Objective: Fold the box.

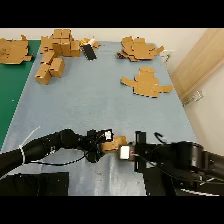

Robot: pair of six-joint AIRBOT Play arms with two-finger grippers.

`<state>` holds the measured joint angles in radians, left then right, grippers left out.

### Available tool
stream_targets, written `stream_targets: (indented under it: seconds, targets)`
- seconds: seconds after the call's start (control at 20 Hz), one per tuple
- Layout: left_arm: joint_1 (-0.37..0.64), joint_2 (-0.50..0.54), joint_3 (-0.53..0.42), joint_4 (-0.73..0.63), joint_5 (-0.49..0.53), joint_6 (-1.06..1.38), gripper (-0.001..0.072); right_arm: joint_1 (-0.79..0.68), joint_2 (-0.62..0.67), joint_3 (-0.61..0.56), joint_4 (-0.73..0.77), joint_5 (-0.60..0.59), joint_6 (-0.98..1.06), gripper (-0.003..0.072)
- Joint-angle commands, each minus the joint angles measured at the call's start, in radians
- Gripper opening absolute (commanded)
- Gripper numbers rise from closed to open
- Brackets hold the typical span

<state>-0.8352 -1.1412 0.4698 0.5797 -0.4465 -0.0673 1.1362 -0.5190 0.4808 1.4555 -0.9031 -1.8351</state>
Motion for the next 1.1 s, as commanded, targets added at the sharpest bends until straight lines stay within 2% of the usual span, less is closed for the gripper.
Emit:
stream_targets:
  seconds: [0.0,0.1,0.2,0.35,0.45,0.6,0.7,0.85,1.05]
  targets:
    - [0.000,0.000,0.001,0.000,0.000,-0.001,0.0527,0.000,0.134,-0.018,0.226,0.001,0.383,0.0000]
    - [0.000,0.000,0.001,0.000,0.000,0.000,0.0527,-0.002,0.170,-0.066,0.388,0.061,0.470,-0.0002]
    - [0.000,0.000,0.001,0.000,0.000,0.000,0.0527,-0.021,0.221,-0.137,0.440,0.138,0.608,-0.0003]
    - [0.000,0.000,0.001,0.000,0.000,0.000,0.0527,-0.081,0.297,-0.272,0.514,0.384,0.732,-0.0003]
    - [0.000,0.000,0.001,0.000,0.000,0.000,0.0527,-0.140,0.294,-0.327,0.539,0.544,0.834,-0.0002]
    - [0.000,0.000,0.001,0.000,0.000,0.000,0.0527,-0.225,0.221,-0.330,0.540,0.676,0.891,-0.0002]
    - [0.000,0.000,0.001,0.000,0.000,0.000,0.0527,-0.268,0.144,-0.328,0.540,0.726,0.918,-0.0002]
    - [0.000,0.000,0.000,0.000,0.000,0.000,0.0527,-0.275,0.028,-0.324,0.543,0.739,0.966,0.0000]
    - [0.000,0.000,0.001,0.000,0.000,0.000,0.0527,-0.244,-0.038,-0.324,0.542,0.738,0.975,0.0000]
